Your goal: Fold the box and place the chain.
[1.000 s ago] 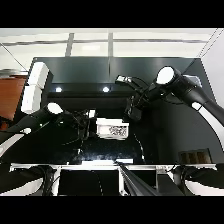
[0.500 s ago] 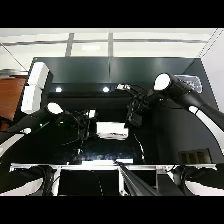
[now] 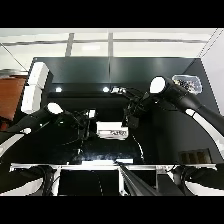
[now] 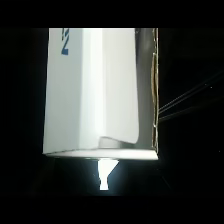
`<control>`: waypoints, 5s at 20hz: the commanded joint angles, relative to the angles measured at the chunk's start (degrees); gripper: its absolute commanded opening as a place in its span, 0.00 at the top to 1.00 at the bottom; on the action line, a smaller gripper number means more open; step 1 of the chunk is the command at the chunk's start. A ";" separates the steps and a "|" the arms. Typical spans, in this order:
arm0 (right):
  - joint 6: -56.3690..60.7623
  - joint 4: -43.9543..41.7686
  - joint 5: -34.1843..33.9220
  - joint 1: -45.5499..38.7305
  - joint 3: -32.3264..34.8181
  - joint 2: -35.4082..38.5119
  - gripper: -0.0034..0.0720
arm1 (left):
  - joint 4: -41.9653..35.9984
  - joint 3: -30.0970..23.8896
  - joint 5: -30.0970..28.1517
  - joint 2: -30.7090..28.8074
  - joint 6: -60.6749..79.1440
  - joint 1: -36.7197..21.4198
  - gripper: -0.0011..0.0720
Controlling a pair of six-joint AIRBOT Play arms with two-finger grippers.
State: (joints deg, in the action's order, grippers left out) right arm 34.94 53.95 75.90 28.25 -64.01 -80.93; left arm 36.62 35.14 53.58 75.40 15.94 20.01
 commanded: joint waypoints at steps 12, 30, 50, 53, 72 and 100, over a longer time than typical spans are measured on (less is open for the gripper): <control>0.70 0.42 -0.04 0.22 -0.02 3.76 0.67 | 0.00 -0.02 -0.04 0.04 0.07 0.00 0.35; 6.75 6.64 -1.99 4.66 0.96 3.74 0.78 | 0.00 -0.02 -0.04 0.04 0.04 0.00 0.35; 10.54 6.84 -4.15 5.92 0.96 3.74 0.78 | 0.00 -0.02 -0.04 0.04 0.07 0.00 0.35; 11.39 7.28 -4.07 5.92 0.96 3.74 0.78 | 0.00 -0.02 -0.04 0.04 0.07 0.00 0.35; 15.72 7.85 -3.02 7.58 0.96 3.74 0.78 | 0.00 -0.02 -0.04 0.04 0.07 0.00 0.35; 24.17 6.47 -2.01 5.90 3.28 7.52 0.76 | 0.00 -0.02 -0.04 0.04 0.07 0.00 0.35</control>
State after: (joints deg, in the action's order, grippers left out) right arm 53.76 61.47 74.74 35.29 -60.71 -75.22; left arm 36.62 35.09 53.60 75.42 15.92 20.01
